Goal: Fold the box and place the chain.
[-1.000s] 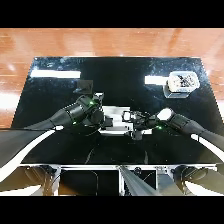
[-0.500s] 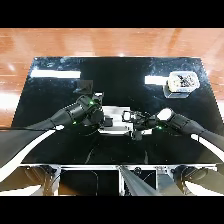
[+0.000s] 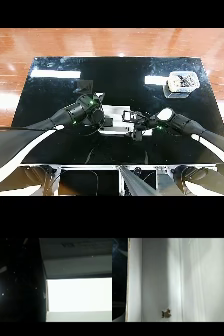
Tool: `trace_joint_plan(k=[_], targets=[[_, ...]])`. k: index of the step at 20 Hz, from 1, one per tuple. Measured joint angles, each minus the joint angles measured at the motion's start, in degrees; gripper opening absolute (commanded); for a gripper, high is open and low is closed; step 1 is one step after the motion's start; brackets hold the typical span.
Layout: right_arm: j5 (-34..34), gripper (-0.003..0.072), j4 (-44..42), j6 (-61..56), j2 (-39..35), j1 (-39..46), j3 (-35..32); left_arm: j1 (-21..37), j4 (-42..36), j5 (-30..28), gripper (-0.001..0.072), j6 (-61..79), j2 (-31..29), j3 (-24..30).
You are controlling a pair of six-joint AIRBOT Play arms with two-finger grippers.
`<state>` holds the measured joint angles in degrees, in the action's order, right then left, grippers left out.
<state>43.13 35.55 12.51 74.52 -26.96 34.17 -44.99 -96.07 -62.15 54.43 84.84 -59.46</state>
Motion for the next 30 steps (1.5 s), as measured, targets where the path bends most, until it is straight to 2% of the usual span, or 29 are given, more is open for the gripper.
trace_joint_plan(k=[6,12,24,26,28,29,30], targets=[[1.6,0.0720,7.0,-5.6,-4.9,0.1,0.1,1.0,2.0,-3.4,0.0016,0.0,-0.1,-0.9],[4.2,0.0720,12.5,-11.5,-8.1,0.1,0.3,1.4,4.9,-4.1,0.0019,-1.9,-1.1,-0.4],[-0.3,0.0713,11.2,-13.1,-7.6,-1.3,0.3,1.4,5.2,-0.7,0.0018,-2.6,-1.5,2.4],[-0.8,0.0488,10.8,-12.9,-7.1,-1.7,0.3,1.4,5.2,-0.7,0.0019,-2.6,-1.4,2.4],[-1.0,0.0232,10.1,-12.7,-6.8,-2.3,0.3,1.4,5.2,-0.6,0.0019,-2.6,-1.4,2.4],[-1.1,0.0195,9.7,-12.7,-6.7,-2.7,0.3,1.4,5.2,-0.6,0.0019,-2.6,-1.4,2.4],[-1.3,0.0194,9.2,-12.5,-6.7,-3.0,0.3,1.4,5.2,-0.5,0.0019,-2.6,-1.4,2.4]])
